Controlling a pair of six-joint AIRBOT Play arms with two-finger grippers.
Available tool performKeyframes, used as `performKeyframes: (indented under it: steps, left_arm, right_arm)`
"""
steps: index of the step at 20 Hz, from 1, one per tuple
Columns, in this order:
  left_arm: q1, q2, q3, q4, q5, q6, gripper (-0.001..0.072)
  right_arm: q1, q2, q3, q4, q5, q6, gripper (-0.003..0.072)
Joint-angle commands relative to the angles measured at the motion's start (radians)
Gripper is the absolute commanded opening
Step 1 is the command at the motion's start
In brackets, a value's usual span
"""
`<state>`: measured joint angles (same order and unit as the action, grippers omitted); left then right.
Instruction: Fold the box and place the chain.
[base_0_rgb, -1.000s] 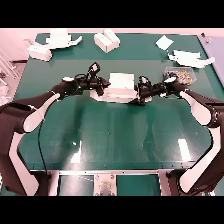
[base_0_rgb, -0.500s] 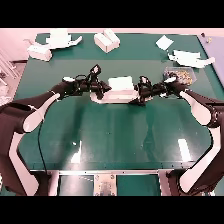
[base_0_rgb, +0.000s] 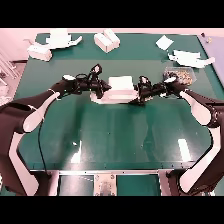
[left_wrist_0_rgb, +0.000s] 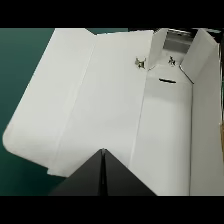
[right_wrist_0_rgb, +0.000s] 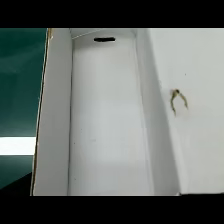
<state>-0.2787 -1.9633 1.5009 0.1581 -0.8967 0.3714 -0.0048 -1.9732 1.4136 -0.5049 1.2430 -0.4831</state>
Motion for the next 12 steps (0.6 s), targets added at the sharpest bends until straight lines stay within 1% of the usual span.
performKeyframes:
  steps: [1,2,3,4,6,7,8,9,10,12]
  left_arm:
    - [0.023,0.025,0.032,-0.013,-0.062,0.0,0.0023]
    - [0.038,0.04,0.034,-0.014,-0.086,-0.002,0.0029]
    - [0.055,0.058,0.034,-0.014,-0.117,-0.008,0.0218]
    - [0.074,0.076,0.034,-0.01,-0.154,-0.029,0.0306]
    - [0.111,0.102,0.034,0.043,-0.216,-0.087,0.0302]
    - [0.125,0.111,0.034,0.087,-0.241,-0.116,0.0303]
    - [0.135,0.114,0.034,0.144,-0.266,-0.15,0.0319]
    - [0.137,0.114,0.033,0.192,-0.287,-0.175,0.0441]
    - [0.137,0.114,0.033,0.257,-0.29,-0.216,0.0493]
    - [0.134,0.113,0.033,0.328,-0.292,-0.241,0.0494]
  right_arm:
    - [0.001,0.0,0.0,0.0,0.0,0.0,0.0623]
    - [0.001,0.0,0.0,0.0,0.0,0.0,0.0623]
    - [0.0,0.0,0.0,0.0,0.0,0.0,0.0623]
    - [0.0,0.0,0.0,0.0,0.0,0.0,0.0624]
    - [0.0,0.0,0.0,0.0,0.0,0.0,0.0624]
    - [0.001,0.0,0.0,0.0,0.0,0.0,0.0624]
    - [0.001,0.0,0.0,0.0,0.0,0.0,0.0624]
    - [0.001,0.0,0.0,0.0,0.0,0.0,0.0624]
    - [0.001,0.0,0.0,0.0,0.0,0.0,0.0624]
    - [0.001,0.0,0.0,0.0,0.0,0.0,0.0624]
